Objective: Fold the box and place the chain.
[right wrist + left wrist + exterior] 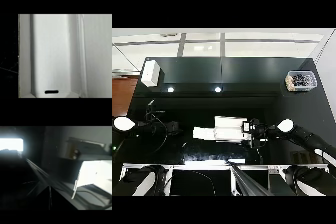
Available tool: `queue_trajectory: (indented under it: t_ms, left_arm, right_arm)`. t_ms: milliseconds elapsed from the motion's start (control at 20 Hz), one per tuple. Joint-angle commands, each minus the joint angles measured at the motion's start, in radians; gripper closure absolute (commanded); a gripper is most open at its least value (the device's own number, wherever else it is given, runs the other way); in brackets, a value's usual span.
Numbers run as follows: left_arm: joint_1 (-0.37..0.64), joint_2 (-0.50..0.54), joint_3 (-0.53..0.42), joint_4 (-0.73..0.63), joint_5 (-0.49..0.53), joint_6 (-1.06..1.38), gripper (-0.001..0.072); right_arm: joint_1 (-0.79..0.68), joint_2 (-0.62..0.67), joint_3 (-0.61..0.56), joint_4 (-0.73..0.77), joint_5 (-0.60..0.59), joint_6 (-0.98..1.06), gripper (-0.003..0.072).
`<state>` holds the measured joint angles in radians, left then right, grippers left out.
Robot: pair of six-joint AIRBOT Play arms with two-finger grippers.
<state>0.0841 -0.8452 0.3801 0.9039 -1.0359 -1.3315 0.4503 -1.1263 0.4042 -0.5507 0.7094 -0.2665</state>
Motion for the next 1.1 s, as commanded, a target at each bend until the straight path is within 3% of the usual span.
queue_trajectory:
  t_ms: [0,350,650,900,950,1050]
  left_arm:
    - [-0.030,-0.075,-0.020,-0.078,0.001,-0.024,0.0679]
    - [-0.131,-0.289,-0.019,-0.190,0.061,0.072,0.0682]
    - [-0.198,-0.311,-0.019,-0.304,0.091,0.152,0.0681]
    - [-0.287,-0.311,0.002,-0.313,0.111,0.154,0.0679]
    - [-0.295,-0.311,0.010,-0.313,0.111,0.154,0.0658]
    - [-0.294,-0.308,0.029,-0.307,0.093,0.155,0.0456]
  right_arm:
    - [0.000,0.000,0.001,0.000,0.000,0.000,0.0144]
    - [0.000,0.000,0.001,0.000,0.000,0.000,0.0144]
    - [0.000,0.000,0.001,0.000,0.000,0.000,0.0144]
    - [0.000,0.000,0.001,0.000,0.000,0.000,0.0144]
    - [0.000,0.000,0.001,0.000,0.000,0.000,0.0144]
    - [0.000,0.000,0.001,0.000,0.000,0.000,0.0144]
